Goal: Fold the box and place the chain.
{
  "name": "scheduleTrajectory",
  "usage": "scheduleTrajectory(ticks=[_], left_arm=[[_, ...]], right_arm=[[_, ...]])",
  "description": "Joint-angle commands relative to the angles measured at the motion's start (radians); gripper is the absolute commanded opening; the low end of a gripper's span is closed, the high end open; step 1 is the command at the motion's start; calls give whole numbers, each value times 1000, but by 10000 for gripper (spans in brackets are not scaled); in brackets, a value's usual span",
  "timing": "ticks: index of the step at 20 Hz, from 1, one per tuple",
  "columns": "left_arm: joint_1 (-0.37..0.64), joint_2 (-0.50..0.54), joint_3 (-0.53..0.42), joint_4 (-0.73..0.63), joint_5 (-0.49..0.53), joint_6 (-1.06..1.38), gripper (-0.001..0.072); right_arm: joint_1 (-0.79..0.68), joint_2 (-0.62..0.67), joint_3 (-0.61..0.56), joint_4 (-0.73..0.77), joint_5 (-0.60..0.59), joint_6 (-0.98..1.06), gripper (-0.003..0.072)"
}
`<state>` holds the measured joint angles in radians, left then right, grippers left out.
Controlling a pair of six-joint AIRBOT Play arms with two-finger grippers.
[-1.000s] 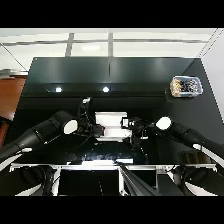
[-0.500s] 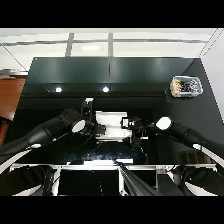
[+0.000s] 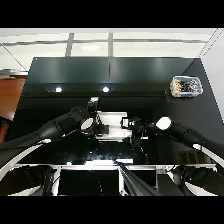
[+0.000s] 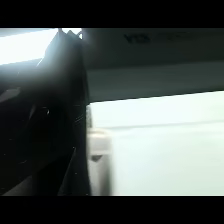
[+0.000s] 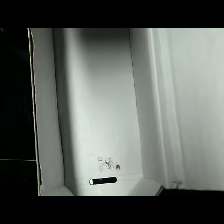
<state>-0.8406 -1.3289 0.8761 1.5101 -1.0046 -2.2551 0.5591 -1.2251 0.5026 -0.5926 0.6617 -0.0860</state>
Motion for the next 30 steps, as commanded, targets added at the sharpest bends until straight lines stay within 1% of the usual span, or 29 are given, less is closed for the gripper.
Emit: scheduleTrajectory(ticks=[1, 7, 10, 18, 23, 29, 30], left_arm=[[-11, -16, 10, 0, -7, -5, 332], [-11, -24, 10, 4, -2, -32, 331], [-11, -43, 10, 3, -27, -31, 331], [-11, -46, 11, 0, -21, -31, 331], [-11, -46, 38, 6, -19, -31, 331], [-3, -64, 42, 18, -48, -31, 326], [-3, -65, 42, 18, -48, -31, 259]], right_arm=[[1, 0, -1, 0, 0, 0, 553], [1, 0, -1, 0, 0, 0, 553], [1, 0, -1, 0, 0, 0, 553], [1, 0, -1, 0, 0, 0, 553], [1, 0, -1, 0, 0, 0, 553], [1, 0, -1, 0, 0, 0, 553], [1, 0, -1, 0, 0, 0, 553]])
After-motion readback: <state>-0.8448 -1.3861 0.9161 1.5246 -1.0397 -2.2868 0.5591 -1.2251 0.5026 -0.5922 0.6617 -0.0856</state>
